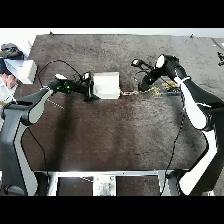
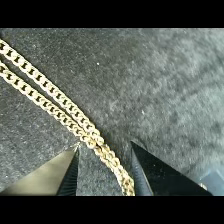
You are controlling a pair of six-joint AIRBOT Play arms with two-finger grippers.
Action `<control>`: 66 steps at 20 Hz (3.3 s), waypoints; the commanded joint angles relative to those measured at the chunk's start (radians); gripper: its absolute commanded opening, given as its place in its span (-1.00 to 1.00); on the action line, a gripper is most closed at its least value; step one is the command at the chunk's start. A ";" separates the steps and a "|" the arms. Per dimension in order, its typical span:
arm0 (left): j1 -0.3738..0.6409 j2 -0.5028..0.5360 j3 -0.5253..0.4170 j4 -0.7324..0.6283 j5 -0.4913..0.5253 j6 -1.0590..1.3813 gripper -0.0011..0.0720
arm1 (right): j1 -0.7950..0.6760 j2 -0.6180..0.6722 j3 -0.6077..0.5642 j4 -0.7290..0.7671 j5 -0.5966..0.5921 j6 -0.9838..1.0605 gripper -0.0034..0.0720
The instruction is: Fold the box and place the chain.
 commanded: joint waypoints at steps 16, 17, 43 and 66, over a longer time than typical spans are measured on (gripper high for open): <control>0.000 0.000 0.000 0.000 0.000 0.000 -0.03 | 0.014 -0.042 0.013 -0.034 0.026 -0.152 -0.21; 0.000 0.000 0.000 0.000 0.000 0.000 -0.02 | 0.014 -0.042 0.013 -0.034 0.025 -0.152 -0.21; 0.000 0.000 0.000 0.000 0.000 0.000 -0.03 | 0.381 0.329 0.013 0.081 -0.313 -0.170 -0.95; 0.000 0.000 0.000 0.000 0.000 0.000 -0.03 | 0.018 0.115 -0.066 -0.036 -0.024 -0.137 -0.15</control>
